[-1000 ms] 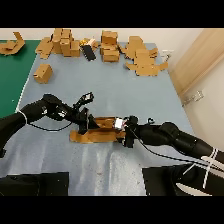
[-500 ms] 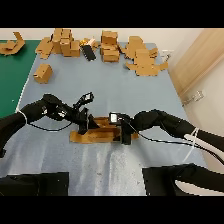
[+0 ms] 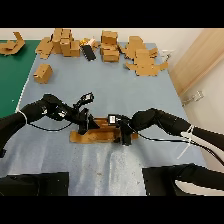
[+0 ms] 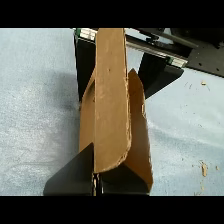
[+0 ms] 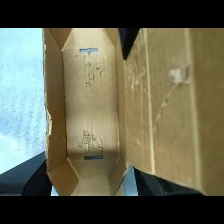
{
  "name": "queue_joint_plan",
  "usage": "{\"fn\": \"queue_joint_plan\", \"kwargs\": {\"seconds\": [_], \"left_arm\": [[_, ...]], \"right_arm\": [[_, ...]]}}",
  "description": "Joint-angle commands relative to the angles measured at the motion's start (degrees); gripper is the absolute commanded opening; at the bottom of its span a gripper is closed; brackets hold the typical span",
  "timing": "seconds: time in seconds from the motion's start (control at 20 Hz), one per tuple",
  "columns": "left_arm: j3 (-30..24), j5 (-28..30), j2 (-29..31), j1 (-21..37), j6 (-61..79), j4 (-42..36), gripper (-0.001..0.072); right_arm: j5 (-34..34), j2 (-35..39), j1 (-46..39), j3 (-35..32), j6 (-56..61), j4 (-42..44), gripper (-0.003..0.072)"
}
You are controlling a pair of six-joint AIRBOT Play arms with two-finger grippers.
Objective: Fold the box.
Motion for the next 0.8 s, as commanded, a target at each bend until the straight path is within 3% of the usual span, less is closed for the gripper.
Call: {"fn": "queue_joint_plan", "kwargs": {"seconds": [0.0,0.45,0.65,0.75], "left_arm": [[0.0,0.1,0.0,0.0,0.0,0.0,0.0013],[0.0,0.0,0.0,0.0,0.0,0.0,0.0013],[0.0,0.0,0.0,0.0,0.0,0.0,0.0013],[0.0,0.0,0.0,0.0,0.0,0.0,0.0013]], "right_arm": [[1.5,-0.9,0.0,0.0,0.0,-0.4,0.0711],[2.6,-4.2,0.0,0.0,0.0,0.0,0.0694],[2.6,-4.2,0.0,0.3,0.0,0.2,0.0584],[2.4,-4.2,0.0,0.3,0.0,0.2,0.0577]]}}
